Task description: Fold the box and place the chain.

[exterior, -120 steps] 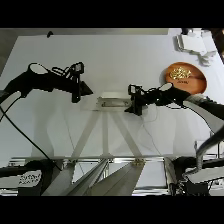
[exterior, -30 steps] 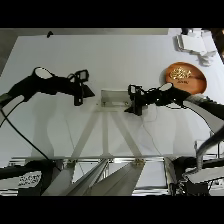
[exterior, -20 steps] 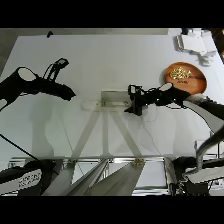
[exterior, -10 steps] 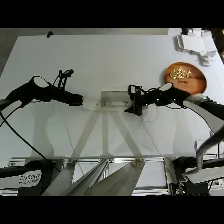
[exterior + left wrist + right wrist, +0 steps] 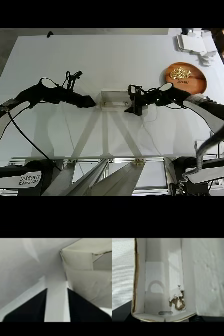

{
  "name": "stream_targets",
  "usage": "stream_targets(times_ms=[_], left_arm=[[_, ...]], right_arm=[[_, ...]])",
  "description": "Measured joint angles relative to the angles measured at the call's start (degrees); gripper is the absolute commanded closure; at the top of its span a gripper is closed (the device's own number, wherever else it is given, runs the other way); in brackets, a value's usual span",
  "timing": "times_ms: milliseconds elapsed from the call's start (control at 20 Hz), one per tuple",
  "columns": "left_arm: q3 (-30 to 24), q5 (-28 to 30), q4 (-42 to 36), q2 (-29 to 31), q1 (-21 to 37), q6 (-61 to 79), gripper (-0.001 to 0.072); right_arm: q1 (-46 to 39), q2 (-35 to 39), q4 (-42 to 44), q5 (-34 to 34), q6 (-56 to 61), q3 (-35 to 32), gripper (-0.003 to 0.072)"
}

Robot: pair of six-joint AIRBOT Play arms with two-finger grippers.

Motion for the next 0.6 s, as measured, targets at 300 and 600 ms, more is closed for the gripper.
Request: stream_targets(times_ms=[300, 600], left_arm=[[0.0, -0.6, -2.9, 2.1, -0.1, 0.2, 0.027], [0.0, -1.2, -9.2, 1.9, -1.2, 2.5, 0.0162]], right_arm=[[0.0, 0.0, 0.0, 0.0, 0.0, 0.0, 0.0143], [0.0, 0.0, 0.0, 0.0, 0.0, 0.0, 0.0143]])
